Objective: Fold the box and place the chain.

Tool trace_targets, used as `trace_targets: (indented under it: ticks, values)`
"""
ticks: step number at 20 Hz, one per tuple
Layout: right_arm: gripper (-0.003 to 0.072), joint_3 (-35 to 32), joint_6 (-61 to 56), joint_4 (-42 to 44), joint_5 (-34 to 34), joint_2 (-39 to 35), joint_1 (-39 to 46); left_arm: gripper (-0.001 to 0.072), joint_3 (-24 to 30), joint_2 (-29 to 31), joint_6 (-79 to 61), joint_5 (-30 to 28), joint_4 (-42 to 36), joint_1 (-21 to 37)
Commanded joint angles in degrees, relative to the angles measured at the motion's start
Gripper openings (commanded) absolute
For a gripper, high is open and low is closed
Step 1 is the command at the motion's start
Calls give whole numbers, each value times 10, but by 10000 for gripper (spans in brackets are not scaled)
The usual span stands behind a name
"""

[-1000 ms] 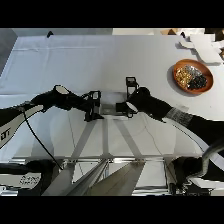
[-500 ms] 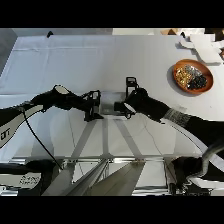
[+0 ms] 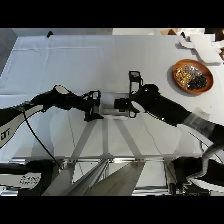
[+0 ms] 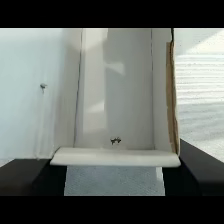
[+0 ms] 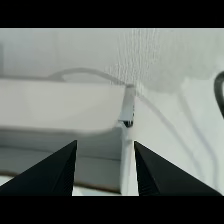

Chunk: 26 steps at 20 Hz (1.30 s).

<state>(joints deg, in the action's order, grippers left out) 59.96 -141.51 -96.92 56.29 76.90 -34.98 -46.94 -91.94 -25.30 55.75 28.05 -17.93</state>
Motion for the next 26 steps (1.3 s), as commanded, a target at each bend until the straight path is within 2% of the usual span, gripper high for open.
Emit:
trace_targets:
  ticks: [1, 3, 6, 9, 12, 16, 22, 26]
  values:
    - [398, 0, 11, -2, 58, -51, 0, 401, 0, 0, 0, 0, 0, 0]
    - [398, 0, 20, -12, 82, -72, 1, 401, 0, 0, 0, 0, 0, 0]
    - [398, 0, 92, -21, 113, -99, 23, 401, 0, 0, 0, 0, 0, 0]
    - [398, 0, 156, -41, 153, -121, 79, 401, 0, 0, 0, 0, 0, 0]
    - [398, 0, 209, -83, 146, -129, 146, 401, 0, 0, 0, 0, 0, 0]
    - [397, 0, 238, -157, 95, -129, 247, 401, 0, 0, 0, 0, 0, 0]
    - [397, 0, 266, -147, -18, -125, 389, 401, 0, 0, 0, 0, 0, 0]
    - [400, 11, 329, -127, -61, -67, 468, 401, 0, 0, 0, 0, 0, 0]
